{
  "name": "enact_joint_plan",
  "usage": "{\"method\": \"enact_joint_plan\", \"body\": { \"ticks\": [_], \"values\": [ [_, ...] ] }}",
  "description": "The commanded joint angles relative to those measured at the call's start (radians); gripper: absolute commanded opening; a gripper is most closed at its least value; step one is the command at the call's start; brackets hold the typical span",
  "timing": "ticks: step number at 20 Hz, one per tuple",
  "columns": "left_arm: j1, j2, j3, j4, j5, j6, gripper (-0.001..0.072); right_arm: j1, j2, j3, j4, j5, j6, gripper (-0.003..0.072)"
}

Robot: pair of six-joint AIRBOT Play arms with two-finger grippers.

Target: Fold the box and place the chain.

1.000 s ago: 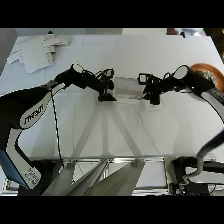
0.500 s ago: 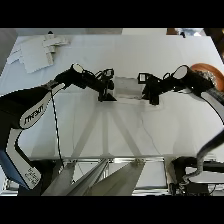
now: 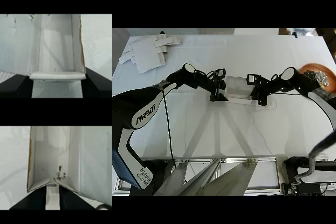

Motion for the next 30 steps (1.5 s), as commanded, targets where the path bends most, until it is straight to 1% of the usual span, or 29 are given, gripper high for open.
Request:
{"method": "enact_joint_plan", "body": {
  "ticks": [1,2,4,5,8,9,11,12,14,17,20,24,28,30],
  "values": [
    [0.000,0.000,0.000,-0.001,0.001,0.002,0.0011,0.003,-0.001,0.000,0.011,-0.038,0.002,0.0151],
    [0.000,0.000,0.000,-0.001,0.001,0.002,0.0011,0.003,-0.001,0.000,0.024,-0.038,0.002,0.0156],
    [0.000,0.000,0.000,-0.001,0.001,0.002,0.0011,0.003,-0.001,0.000,0.048,-0.038,0.002,0.0252],
    [0.000,0.000,0.000,-0.001,0.001,0.002,0.0011,0.003,-0.001,0.000,0.054,-0.038,0.003,0.0288],
    [0.000,0.000,0.000,-0.001,0.001,0.002,0.0011,0.003,-0.001,0.000,0.054,-0.036,0.003,0.0422],
    [0.000,0.000,0.000,-0.001,0.001,0.002,0.0011,0.003,-0.001,0.000,0.054,-0.035,0.003,0.0421],
    [0.000,0.000,0.000,-0.001,0.001,0.002,0.0011,0.003,-0.001,0.000,0.054,-0.034,0.013,0.0390],
    [0.000,0.000,0.000,-0.001,0.001,0.002,0.0011,0.003,-0.001,0.000,0.050,-0.033,0.029,0.0307],
    [0.000,0.000,0.000,-0.001,0.001,0.002,0.0011,0.003,-0.001,0.000,0.011,-0.029,0.029,0.0008],
    [0.000,0.000,0.000,-0.001,0.001,0.002,0.0011,0.002,0.001,0.000,-0.055,-0.031,0.048,0.0010],
    [0.000,0.000,0.000,-0.001,0.001,0.002,0.0011,0.002,0.023,0.000,-0.091,-0.043,0.138,0.0009],
    [0.000,0.000,0.000,-0.001,0.001,0.002,0.0011,0.002,0.103,0.000,-0.205,-0.075,0.222,0.0009],
    [0.000,0.000,0.000,-0.001,0.001,0.002,0.0011,0.002,0.197,0.000,-0.310,-0.085,0.356,0.0009],
    [0.000,0.000,0.000,-0.001,0.001,0.002,0.0011,-0.023,0.232,0.000,-0.344,-0.079,0.464,0.0008]
  ]
}}
